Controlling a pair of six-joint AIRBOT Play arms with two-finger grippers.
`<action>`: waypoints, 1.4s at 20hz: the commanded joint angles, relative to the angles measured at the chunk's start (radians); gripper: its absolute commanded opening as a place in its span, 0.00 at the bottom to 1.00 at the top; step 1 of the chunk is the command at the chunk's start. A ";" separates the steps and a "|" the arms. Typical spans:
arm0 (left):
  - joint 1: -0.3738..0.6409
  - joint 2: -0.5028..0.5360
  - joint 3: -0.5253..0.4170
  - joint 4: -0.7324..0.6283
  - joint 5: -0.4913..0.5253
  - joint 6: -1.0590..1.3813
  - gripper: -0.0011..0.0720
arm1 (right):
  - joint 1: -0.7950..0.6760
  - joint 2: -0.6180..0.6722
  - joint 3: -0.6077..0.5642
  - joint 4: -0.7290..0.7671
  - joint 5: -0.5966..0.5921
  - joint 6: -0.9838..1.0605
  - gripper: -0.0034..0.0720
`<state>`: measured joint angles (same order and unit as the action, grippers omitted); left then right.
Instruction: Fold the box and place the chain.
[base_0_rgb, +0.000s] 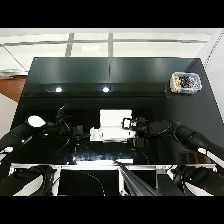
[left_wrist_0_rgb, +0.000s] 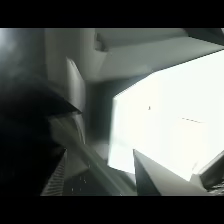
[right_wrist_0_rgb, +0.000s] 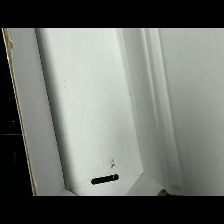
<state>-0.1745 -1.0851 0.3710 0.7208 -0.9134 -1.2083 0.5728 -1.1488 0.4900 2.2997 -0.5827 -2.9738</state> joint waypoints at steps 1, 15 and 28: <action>-0.060 -0.004 0.048 -0.032 -0.012 0.024 0.81 | 0.001 0.000 0.000 0.000 0.002 0.000 0.76; 0.238 -0.003 0.107 0.059 -0.232 0.128 0.65 | 0.001 0.000 0.000 0.000 0.003 0.000 0.76; 0.261 -0.114 -0.056 -0.158 -0.098 0.241 0.05 | 0.001 0.000 0.000 0.000 0.003 0.000 0.76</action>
<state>0.1509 -1.1667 0.3538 0.6506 -1.0836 -0.9993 0.5728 -1.1488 0.4900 2.2997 -0.5797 -2.9734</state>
